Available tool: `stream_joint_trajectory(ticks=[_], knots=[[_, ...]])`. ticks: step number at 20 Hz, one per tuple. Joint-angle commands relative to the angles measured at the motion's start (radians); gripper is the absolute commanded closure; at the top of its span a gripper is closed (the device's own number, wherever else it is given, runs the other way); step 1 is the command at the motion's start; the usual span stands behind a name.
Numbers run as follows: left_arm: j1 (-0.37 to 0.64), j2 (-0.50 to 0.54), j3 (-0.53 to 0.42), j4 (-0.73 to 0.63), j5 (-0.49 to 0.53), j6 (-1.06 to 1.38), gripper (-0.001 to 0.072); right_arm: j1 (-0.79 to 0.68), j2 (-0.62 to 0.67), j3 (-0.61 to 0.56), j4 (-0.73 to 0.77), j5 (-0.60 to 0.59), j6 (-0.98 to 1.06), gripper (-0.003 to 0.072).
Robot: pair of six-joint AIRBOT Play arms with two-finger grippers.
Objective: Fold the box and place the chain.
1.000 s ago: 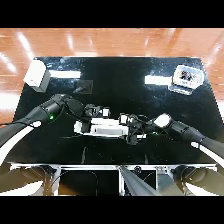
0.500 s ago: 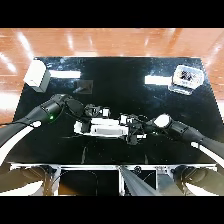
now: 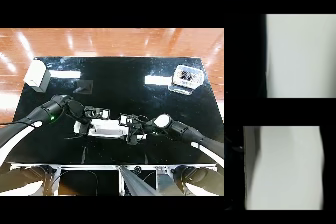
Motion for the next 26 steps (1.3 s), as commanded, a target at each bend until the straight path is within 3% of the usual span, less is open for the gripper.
stream_joint_trajectory(ticks=[1,2,5,6,10,12,14,18,20,21,22,23,26], knots=[[0.0,0.002,0.011,-0.014,-0.011,-0.089,0.0326,0.001,-0.001,0.0,0.002,0.0,0.0,0.0064],[0.0,0.002,0.018,-0.014,-0.01,-0.111,0.0321,0.001,-0.001,0.0,0.002,0.0,0.0,0.0064],[0.0,0.004,0.055,-0.008,0.015,-0.192,0.0139,0.001,-0.001,0.0,0.002,0.0,0.0,0.0064],[0.002,0.005,0.071,0.01,0.036,-0.235,0.0123,0.001,-0.001,0.0,0.002,0.0,0.0,0.0064],[0.014,0.014,0.137,0.205,0.177,-0.542,0.0123,0.0,-0.001,0.0,0.003,0.0,0.0,0.0064],[0.042,0.021,0.166,0.326,0.3,-0.673,0.0123,0.0,-0.001,0.0,0.005,0.0,0.0,0.0064],[0.095,0.044,0.172,0.359,0.378,-0.724,0.0125,0.0,-0.001,0.0,0.01,0.0,0.0,0.0063],[0.248,0.144,0.172,0.293,0.417,-0.792,0.0141,0.0,-0.001,0.0,0.01,0.0,0.0,0.0064],[0.349,0.201,0.158,0.029,0.424,-0.763,0.0155,0.0,-0.001,0.0,0.01,0.0,0.0,0.0063],[0.393,0.227,0.128,-0.144,0.435,-0.727,0.0271,0.0,-0.001,0.0,0.01,0.0,0.0,0.0063],[0.421,0.251,0.082,-0.282,0.46,-0.663,0.0556,0.0,-0.001,0.0,0.01,0.0,0.0,0.0064],[0.43,0.268,0.033,-0.363,0.48,-0.605,0.0691,0.0,-0.001,0.0,0.01,0.0,0.0,0.0064],[0.401,0.293,-0.122,-0.46,0.429,-0.533,0.0691,0.0,-0.001,0.0,0.01,0.0,0.0,0.0063]])
